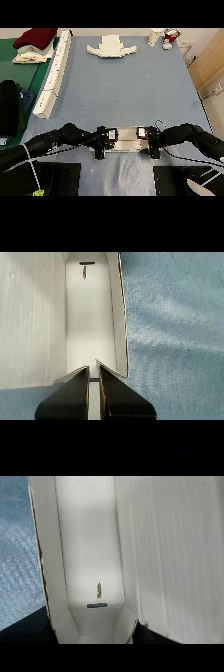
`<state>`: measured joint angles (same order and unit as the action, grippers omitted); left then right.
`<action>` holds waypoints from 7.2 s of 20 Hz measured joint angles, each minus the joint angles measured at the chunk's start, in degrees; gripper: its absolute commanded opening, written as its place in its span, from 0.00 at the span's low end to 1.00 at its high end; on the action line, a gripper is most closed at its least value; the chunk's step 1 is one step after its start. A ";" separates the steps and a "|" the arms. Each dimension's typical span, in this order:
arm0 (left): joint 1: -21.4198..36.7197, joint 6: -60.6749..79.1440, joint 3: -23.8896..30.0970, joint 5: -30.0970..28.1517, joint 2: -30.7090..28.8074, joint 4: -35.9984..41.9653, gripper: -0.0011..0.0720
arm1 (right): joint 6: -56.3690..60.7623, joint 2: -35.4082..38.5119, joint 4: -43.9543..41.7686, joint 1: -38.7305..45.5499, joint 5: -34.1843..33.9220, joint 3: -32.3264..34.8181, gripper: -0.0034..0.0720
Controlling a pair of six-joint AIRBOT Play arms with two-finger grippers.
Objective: Fold the box.
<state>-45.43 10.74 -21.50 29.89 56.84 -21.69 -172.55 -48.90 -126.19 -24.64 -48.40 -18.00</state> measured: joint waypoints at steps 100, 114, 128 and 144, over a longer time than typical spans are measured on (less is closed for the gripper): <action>-19.34 -158.86 -35.89 31.47 21.66 -63.93 0.66 | 0.02 0.00 -0.04 0.00 0.09 0.00 0.72; -20.41 -158.86 -36.06 31.52 22.82 -67.21 0.03 | 0.13 0.00 0.02 0.00 -0.09 0.00 0.72; -20.70 -159.10 -36.37 31.67 22.34 -66.77 0.64 | -0.04 0.00 -0.04 0.00 0.09 0.00 0.72; -20.70 -142.90 -40.37 42.97 7.96 -68.13 0.03 | 0.00 0.00 -0.04 0.00 0.09 0.00 0.72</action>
<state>-66.13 -132.16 -61.87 72.86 64.79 -89.82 -172.55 -48.90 -126.23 -24.64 -48.31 -18.00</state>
